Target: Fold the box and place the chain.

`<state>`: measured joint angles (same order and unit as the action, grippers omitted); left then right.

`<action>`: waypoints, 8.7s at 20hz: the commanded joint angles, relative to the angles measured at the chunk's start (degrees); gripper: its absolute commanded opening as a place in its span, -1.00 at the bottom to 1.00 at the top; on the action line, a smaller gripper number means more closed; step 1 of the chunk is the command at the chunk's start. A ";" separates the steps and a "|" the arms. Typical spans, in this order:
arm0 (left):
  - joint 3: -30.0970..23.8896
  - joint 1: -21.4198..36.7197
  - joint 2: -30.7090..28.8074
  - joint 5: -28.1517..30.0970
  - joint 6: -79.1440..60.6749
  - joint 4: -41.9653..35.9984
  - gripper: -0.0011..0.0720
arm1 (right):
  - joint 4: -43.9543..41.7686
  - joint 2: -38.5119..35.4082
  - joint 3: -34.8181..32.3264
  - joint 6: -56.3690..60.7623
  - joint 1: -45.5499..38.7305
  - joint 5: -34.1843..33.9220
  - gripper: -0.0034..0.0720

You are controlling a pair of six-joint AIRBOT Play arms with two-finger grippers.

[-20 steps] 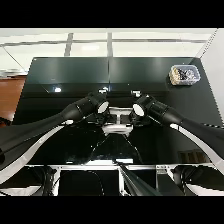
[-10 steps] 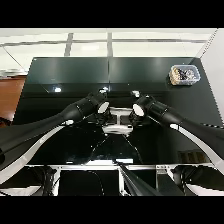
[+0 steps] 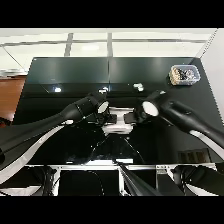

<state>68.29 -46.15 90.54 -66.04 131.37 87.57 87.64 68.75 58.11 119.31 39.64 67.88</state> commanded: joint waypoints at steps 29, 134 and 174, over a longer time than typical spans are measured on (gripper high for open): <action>0.04 0.02 -0.02 1.31 0.02 0.02 -0.90 | -10.05 45.09 54.31 4.15 -51.63 1.60 0.67; 0.04 0.02 -0.02 1.51 0.02 -0.02 -0.90 | 0.48 32.98 23.63 -4.74 -44.39 -15.39 -0.84; 0.04 0.02 -0.02 1.27 0.02 -0.04 -0.90 | -28.76 -17.18 22.01 -31.39 -15.91 -2.58 -0.84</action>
<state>68.29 -46.15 90.54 -64.84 131.41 87.50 59.29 51.53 80.16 88.68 23.66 65.45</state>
